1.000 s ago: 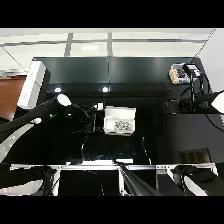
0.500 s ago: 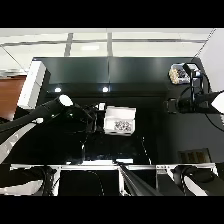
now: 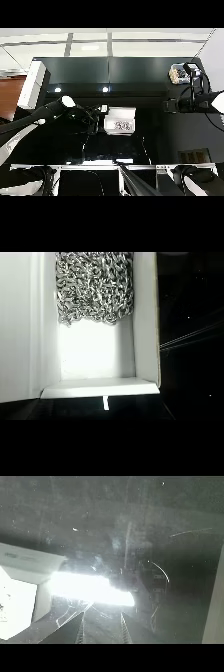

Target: Fold the box and place the chain.

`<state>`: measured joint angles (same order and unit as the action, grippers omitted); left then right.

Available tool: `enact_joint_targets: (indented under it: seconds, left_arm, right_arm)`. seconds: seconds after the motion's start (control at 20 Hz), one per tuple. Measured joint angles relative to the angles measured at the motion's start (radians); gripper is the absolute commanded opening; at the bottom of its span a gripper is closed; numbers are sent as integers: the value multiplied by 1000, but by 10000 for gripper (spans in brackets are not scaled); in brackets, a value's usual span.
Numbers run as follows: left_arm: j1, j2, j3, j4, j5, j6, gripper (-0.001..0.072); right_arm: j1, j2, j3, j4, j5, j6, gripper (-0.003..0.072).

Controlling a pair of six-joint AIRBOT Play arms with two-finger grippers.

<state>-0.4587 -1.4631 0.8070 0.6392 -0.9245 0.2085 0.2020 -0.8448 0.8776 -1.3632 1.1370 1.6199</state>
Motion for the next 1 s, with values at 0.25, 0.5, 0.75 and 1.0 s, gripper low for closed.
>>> enact_joint_targets:
  seconds: [0.25, 0.5, 0.75, 1.0]
  left_arm:
    - [-9, 0, 1, -50, 15, 0, 445]
    - [-18, 0, 2, -69, 24, -1, 445]
    - [-21, 0, 2, -71, 28, -2, 445]
    - [-22, 0, 3, -39, 32, -3, 445]
  right_arm:
    - [0, -18, 0, 8, -76, 10, 712]
    - [-1, -154, 0, 128, -261, -42, 711]
    - [5, -317, 0, 373, -385, -296, 711]
    - [15, -354, 34, 465, -203, -732, 711]
